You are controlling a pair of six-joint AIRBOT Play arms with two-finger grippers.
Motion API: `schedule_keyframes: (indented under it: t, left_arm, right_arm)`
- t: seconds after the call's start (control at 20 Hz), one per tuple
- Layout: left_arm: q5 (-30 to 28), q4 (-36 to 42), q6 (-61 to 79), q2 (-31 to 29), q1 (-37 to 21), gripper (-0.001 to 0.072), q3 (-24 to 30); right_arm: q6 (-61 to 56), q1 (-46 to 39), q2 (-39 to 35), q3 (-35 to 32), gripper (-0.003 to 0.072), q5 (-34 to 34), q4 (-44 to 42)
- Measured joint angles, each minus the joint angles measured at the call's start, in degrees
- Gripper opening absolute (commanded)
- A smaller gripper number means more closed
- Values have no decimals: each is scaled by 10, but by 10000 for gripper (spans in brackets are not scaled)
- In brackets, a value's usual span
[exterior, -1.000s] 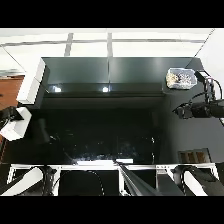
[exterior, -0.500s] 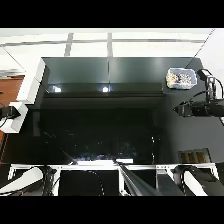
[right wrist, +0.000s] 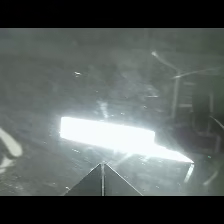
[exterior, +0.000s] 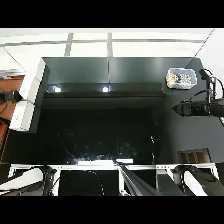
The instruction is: Fold the box and place the chain.
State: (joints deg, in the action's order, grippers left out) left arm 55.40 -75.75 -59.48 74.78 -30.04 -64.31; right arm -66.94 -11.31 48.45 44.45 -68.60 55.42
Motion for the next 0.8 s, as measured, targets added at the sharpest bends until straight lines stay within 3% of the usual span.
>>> schedule_keyframes:
  t: [0.05,0.1,0.15,0.3,0.4,0.6,0.8]
  left_arm:
    - [7,1,-22,0,15,498,-31]
    - [10,4,-49,-1,31,152,-60]
    - [21,9,-80,-1,50,23,-89]
    - [70,74,-108,-9,118,21,-127]
    - [82,117,-101,-31,189,22,-104]
    - [38,104,-115,-116,320,23,13]
    - [8,62,-152,-223,347,24,140]
  right_arm:
    - [0,0,0,0,14,1,-6]
    - [0,0,0,0,14,4,-14]
    - [0,0,0,0,14,6,-21]
    - [-2,5,0,-1,13,12,-36]
    - [-2,16,0,-7,13,17,-37]
    - [-50,29,0,-25,14,64,40]
    - [-74,32,0,-31,14,83,95]
